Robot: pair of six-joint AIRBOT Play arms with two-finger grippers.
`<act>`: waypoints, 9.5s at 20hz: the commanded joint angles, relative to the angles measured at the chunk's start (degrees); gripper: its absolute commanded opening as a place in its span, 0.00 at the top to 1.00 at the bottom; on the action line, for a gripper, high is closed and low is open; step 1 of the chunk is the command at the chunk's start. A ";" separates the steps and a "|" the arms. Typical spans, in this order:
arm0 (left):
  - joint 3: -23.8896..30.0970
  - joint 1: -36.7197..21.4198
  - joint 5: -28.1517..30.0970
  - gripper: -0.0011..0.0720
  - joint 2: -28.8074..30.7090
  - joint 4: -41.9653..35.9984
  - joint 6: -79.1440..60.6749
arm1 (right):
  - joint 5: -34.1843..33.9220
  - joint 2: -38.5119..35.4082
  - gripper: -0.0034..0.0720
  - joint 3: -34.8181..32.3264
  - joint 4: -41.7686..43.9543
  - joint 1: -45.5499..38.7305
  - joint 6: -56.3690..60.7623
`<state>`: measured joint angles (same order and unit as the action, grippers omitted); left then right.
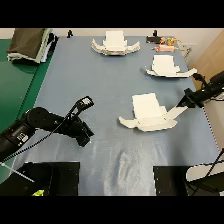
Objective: Fold the box.
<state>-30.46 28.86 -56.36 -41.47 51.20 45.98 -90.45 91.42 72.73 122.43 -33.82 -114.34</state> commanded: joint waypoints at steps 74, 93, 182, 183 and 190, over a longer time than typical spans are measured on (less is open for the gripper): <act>-26.99 -13.40 -20.68 0.51 -50.66 -19.43 -11.19 | 40.02 -51.12 0.95 -55.80 4.00 47.54 13.79; -29.59 -8.83 -22.93 0.52 -50.66 -18.71 -16.02 | 39.41 -51.10 0.95 -55.80 3.80 47.52 13.14; -0.85 17.49 25.73 0.97 -18.73 -12.63 -35.47 | 24.44 -57.81 0.95 -42.88 -19.69 62.16 22.05; -0.85 17.49 25.73 0.97 -19.10 -12.63 -35.47 | 24.41 -57.81 0.95 -42.88 -19.39 62.16 20.15; -0.92 17.59 21.86 0.97 -19.23 -12.66 -35.47 | 24.50 -57.92 0.95 -43.17 -19.56 62.16 15.45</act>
<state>-31.35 46.44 -32.29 -60.64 38.39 10.50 -66.06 33.54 29.76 103.07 28.34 -97.38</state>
